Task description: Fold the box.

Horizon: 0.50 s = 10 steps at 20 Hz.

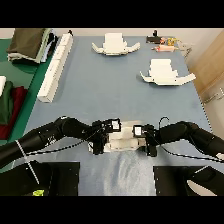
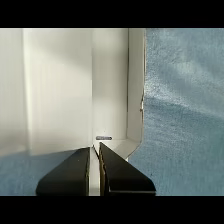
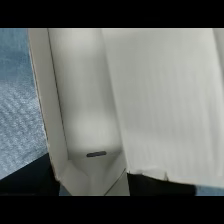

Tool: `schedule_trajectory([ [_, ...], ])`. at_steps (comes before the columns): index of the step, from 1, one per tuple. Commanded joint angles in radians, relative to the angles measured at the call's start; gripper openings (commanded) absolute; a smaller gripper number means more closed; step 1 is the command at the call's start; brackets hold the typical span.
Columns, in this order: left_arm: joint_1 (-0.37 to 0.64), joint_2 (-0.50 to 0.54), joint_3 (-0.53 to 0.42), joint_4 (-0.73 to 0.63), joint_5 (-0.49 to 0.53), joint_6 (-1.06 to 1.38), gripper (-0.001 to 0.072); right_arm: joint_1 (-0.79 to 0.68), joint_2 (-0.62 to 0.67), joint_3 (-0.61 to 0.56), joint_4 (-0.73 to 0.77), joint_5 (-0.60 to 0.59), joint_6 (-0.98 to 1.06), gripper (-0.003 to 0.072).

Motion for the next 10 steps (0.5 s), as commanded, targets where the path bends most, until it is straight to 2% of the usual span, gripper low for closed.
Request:
schedule_trajectory([
  [1,0.016,0.0,0.001,-0.007,0.003,0.004,0.0097,0.001,0.0,0.0,0.004,0.004,0.001,0.0439],
  [2,0.037,0.0,0.001,-0.007,-0.01,0.004,0.012,0.001,0.0,0.0,0.004,0.004,0.001,0.0439],
  [4,0.09,0.002,0.002,-0.007,-0.036,-0.001,0.0373,0.001,0.0,0.0,0.004,0.004,0.001,0.0439],
  [10,0.21,0.024,0.015,0.003,-0.15,-0.002,0.0382,0.001,0.0,0.0,0.004,0.004,0.001,0.0439],
])
